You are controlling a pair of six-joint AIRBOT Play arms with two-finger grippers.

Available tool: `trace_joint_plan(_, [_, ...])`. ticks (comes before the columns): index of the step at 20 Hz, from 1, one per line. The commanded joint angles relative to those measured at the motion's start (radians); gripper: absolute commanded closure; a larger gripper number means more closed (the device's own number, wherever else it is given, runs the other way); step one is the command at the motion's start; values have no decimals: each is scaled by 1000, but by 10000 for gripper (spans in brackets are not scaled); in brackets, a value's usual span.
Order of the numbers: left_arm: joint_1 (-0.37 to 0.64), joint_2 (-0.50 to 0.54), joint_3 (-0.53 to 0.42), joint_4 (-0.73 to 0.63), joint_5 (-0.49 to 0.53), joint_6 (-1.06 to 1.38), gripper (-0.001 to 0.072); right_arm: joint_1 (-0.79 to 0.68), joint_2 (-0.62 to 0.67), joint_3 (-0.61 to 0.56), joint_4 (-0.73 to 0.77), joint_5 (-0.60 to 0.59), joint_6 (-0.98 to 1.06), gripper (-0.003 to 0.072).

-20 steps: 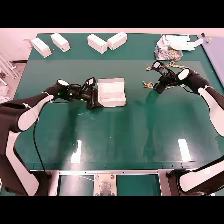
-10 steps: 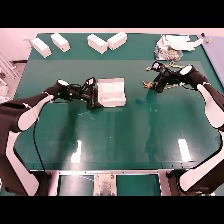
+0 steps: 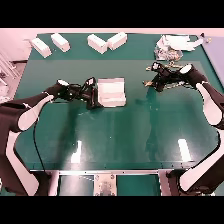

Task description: Fold the box and place the chain.

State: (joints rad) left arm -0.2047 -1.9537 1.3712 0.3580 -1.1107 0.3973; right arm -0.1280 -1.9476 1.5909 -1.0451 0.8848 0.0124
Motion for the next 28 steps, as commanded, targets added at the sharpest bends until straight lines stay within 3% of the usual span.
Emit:
trace_joint_plan(1, [1,0,1,0,0,0,176,0,-2,18,-2,48,-17,374])
trace_joint_plan(3, [1,0,1,0,0,0,176,-1,-2,21,-4,77,-17,565])
trace_joint_plan(5, [1,0,1,0,0,1,176,0,-2,21,-2,97,-11,679])
trace_joint_plan(12, [1,1,1,0,1,1,176,-1,73,44,18,149,93,680])
trace_joint_plan(21, [1,1,1,-1,1,1,176,2,332,43,66,193,230,680])
trace_joint_plan(28, [1,1,1,-1,1,1,176,92,586,43,80,236,405,680])
